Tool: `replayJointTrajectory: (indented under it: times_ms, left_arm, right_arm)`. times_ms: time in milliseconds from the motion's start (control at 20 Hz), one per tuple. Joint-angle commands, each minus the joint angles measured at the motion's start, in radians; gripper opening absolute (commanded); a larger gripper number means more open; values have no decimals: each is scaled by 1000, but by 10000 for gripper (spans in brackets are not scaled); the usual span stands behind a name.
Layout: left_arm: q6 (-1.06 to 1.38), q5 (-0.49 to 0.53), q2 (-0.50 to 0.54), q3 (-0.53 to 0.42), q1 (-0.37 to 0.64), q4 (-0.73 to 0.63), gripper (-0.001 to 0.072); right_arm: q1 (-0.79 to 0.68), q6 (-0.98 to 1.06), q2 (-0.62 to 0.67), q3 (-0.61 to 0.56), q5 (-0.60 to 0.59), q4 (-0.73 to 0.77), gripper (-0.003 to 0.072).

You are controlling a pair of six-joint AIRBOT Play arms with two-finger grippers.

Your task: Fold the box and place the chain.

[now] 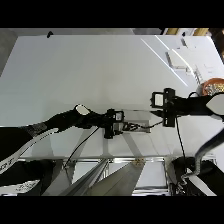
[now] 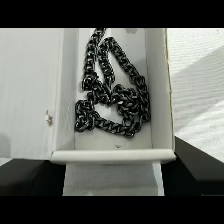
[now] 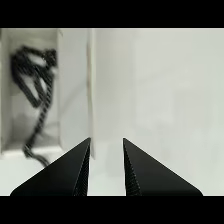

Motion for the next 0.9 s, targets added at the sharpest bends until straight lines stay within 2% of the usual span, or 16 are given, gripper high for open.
replayJointTrajectory:
  times_ms: [0,200,350,500,800,850]
  left_arm:
    - [0,0,0,1,0,0,275]
    - [0,0,1,1,0,0,275]
    - [0,0,1,1,0,0,275]
    - [0,0,0,1,0,0,275]
    - [0,0,0,1,0,0,275]
    - [0,0,1,0,0,0,275]
  right_arm:
    - [-145,-55,-31,3,7,-20,222]
    - [-148,-16,-147,-51,-38,-241,222]
    - [-125,-22,-214,-111,-48,-344,222]
    - [-80,-172,-257,-157,-56,-328,221]
    - [-73,-187,-296,-163,-129,-328,219]
    - [-73,-191,-297,-169,-131,-328,188]
